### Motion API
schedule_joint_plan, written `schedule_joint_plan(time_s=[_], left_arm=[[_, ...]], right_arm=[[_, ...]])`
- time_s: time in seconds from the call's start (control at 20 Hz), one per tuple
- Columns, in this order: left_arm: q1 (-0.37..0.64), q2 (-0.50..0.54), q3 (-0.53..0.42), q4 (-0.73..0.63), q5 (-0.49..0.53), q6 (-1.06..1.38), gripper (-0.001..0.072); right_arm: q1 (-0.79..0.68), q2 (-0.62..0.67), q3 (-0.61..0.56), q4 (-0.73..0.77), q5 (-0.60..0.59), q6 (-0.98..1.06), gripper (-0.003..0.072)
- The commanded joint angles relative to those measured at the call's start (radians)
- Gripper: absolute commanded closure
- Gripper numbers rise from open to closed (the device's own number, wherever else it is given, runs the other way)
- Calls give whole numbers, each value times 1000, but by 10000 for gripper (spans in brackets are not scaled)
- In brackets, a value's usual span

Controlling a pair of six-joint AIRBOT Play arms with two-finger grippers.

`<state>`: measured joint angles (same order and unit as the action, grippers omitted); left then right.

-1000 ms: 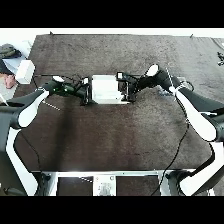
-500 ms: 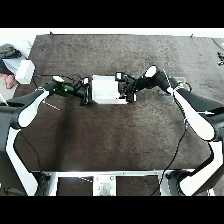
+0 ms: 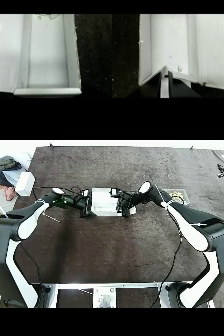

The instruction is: Fold the box and place the chain.

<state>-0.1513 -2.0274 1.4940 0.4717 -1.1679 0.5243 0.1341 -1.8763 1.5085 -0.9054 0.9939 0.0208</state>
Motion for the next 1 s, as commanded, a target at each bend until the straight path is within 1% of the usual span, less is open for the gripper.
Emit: schedule_joint_plan(time_s=[0.0,0.05,0.1,0.35,0.65,0.75,0.9,0.95], left_arm=[[-1,0,1,-1,0,-1,506],[-1,0,1,-1,0,-1,506],[-1,0,1,-1,0,-1,506],[-1,0,1,-1,0,-1,506],[-1,0,1,-1,0,-1,506],[-1,0,1,-1,0,-1,506],[-1,0,1,-1,0,-1,506],[-1,0,1,-1,0,-1,506]], right_arm=[[6,-4,0,13,-27,3,547],[6,-4,0,13,-27,2,549],[6,-4,0,13,-31,2,591],[6,-4,1,50,-35,-1,591],[10,-5,1,50,-35,-1,587],[10,-5,1,55,-38,-1,470],[10,-4,1,56,-37,-2,471],[10,-4,1,58,-39,-3,441]])
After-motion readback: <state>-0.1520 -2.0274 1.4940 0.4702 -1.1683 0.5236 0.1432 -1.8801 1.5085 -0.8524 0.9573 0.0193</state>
